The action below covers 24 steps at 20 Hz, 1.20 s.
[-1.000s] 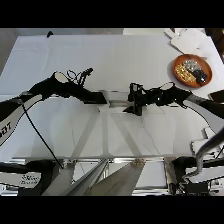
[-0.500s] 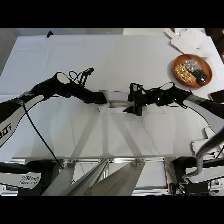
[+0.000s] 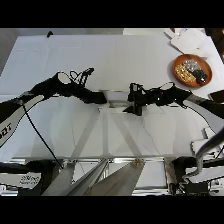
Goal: Fold the box and place the chain.
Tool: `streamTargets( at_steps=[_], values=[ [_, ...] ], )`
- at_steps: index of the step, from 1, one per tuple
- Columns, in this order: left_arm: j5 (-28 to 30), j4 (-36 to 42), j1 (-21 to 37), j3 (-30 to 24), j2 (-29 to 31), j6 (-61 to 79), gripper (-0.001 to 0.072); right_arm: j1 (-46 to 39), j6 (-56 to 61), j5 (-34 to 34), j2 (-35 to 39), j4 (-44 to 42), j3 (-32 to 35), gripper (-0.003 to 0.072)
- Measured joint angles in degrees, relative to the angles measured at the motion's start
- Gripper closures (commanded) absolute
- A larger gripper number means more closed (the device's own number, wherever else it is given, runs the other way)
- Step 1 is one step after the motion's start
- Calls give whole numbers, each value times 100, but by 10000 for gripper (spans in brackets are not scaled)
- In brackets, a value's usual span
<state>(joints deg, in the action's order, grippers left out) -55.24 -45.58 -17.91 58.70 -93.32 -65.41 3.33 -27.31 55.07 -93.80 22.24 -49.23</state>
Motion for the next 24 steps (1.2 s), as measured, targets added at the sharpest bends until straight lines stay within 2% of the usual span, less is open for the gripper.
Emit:
streamTargets(
  at_steps=[10,18,24],
  values=[
    [-503,262,17,0,127,61,14,2,-7,20,0,7,2,275],
    [-507,789,13,0,140,205,14,-2,11,-20,0,-11,0,275],
    [-490,389,-13,2,140,35,16,0,2,-2,0,2,0,275]
  ],
)
